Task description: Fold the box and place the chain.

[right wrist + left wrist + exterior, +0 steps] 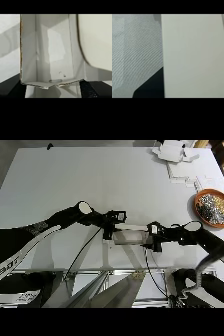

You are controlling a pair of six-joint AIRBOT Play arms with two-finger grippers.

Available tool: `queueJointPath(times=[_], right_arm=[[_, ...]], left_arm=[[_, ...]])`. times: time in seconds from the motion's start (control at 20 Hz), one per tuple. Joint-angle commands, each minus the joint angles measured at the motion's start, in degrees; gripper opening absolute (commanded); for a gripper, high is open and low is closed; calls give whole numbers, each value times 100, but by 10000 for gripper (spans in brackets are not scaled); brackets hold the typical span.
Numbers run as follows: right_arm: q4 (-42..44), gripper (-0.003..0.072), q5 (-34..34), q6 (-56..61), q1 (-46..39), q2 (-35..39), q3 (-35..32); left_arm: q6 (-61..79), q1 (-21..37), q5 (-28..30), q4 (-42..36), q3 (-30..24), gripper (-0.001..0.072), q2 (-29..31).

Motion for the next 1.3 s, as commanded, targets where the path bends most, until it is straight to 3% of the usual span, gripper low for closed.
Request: queueJointPath(times=[0.0,0.5,0.75,0.9,1.25], right_arm=[[146,645,-229,9,-2,-221,-17],[422,624,-319,-437,179,-487,-15],[411,408,-310,-435,179,-487,-15],[407,357,-310,-435,179,-487,-15],[402,381,-269,-435,179,-435,-15]], left_arm=[[-9,0,17,-4,4,10,-4],[-7,0,17,-4,4,10,-4],[-7,0,17,-4,4,10,-4],[-7,0,17,-7,4,10,-4],[-7,0,17,-4,4,10,-4]])
